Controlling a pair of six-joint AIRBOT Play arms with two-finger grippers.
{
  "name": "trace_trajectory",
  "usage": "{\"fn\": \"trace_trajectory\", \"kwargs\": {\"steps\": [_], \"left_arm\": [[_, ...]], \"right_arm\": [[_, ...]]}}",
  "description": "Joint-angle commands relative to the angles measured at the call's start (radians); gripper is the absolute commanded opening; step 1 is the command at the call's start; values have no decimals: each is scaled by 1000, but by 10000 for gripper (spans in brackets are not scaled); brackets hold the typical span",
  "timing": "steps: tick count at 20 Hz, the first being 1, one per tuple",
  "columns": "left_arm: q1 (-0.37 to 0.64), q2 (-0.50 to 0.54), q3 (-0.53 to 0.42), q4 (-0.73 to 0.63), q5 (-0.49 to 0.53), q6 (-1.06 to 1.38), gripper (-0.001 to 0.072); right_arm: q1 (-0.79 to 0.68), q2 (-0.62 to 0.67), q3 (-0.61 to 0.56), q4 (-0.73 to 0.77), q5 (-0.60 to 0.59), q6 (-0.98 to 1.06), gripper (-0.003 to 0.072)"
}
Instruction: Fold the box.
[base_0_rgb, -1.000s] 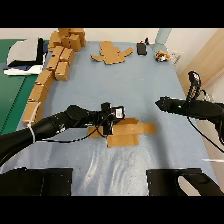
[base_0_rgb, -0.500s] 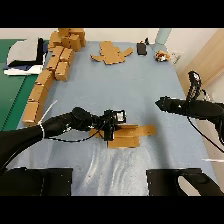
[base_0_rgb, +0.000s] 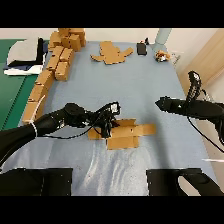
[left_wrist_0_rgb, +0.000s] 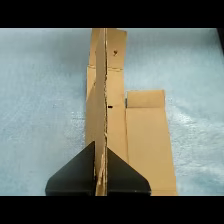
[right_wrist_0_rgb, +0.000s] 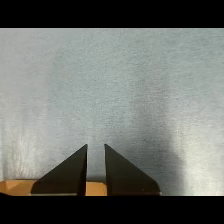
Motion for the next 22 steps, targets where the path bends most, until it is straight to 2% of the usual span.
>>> {"fn": "trace_trajectory", "kwargs": {"steps": [1,6,11,18,22], "left_arm": [[10,-10,1,1,-73,-27,14],[34,-45,4,1,-39,-24,14],[51,-81,39,1,-55,-32,14],[57,-80,60,6,-182,-64,14],[58,-80,72,43,-214,-114,14]], "right_arm": [[1,0,0,0,0,0,159],[1,0,0,-1,0,0,159],[1,0,0,-2,2,0,159],[1,0,0,-5,1,0,159],[1,-1,0,-10,2,0,159]]}}
